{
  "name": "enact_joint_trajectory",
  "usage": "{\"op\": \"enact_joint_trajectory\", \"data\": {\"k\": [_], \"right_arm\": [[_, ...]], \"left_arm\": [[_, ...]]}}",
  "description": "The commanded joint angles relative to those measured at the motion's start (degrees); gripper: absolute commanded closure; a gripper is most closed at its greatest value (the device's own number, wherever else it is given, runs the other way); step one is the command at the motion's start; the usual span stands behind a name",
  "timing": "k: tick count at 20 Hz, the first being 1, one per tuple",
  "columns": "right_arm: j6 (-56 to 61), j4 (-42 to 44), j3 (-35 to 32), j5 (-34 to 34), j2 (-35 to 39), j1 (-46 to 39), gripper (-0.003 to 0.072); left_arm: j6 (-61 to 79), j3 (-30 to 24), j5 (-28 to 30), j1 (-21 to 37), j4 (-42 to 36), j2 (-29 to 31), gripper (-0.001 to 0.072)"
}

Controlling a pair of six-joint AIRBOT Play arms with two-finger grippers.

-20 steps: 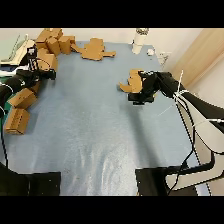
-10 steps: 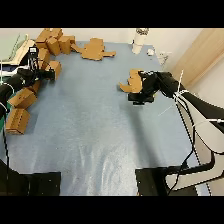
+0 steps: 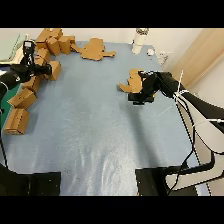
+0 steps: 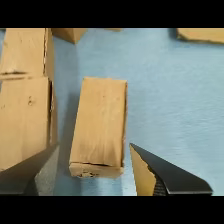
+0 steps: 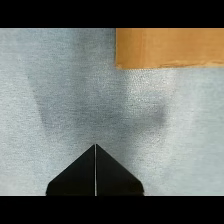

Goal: Fold the box.

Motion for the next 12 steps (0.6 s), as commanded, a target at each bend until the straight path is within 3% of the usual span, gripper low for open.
{"op": "enact_joint_trajectory", "data": {"k": [1, 2, 3, 4, 5, 8, 12], "right_arm": [[0.02, 0.0, 0.02, 0.02, -0.02, 0.0, 0.0682], [0.02, 0.0, 0.02, 0.02, -0.02, 0.0, 0.0682], [0.02, 0.0, 0.02, 0.02, 0.0, 0.0, 0.0682], [0.02, 0.0, 0.02, 0.02, 0.0, 0.0, 0.0683], [0.02, 0.02, 0.02, 0.0, -0.02, 0.0, 0.0682], [0.02, 0.0, 0.02, 0.02, 0.0, 0.0, 0.0682], [0.02, 0.0, 0.02, 0.02, -0.02, 0.0, 0.0683]], "left_arm": [[0.0, 0.07, -10.27, 0.11, -0.04, 5.05, 0.0019], [-0.02, 0.07, -14.75, -0.33, -0.09, 6.78, 0.0021], [-0.04, 0.07, -18.82, -1.01, -0.09, 8.22, 0.0143], [-0.02, 0.07, -23.93, -2.08, -0.13, 9.66, 0.0446], [0.0, 0.07, -29.22, -3.23, -0.09, 10.91, 0.07], [-6.6, 0.07, -39.17, -9.09, 1.66, 12.63, 0.0695], [-25.27, -0.57, -46.38, -18.95, 16.28, 12.55, 0.0695]]}}
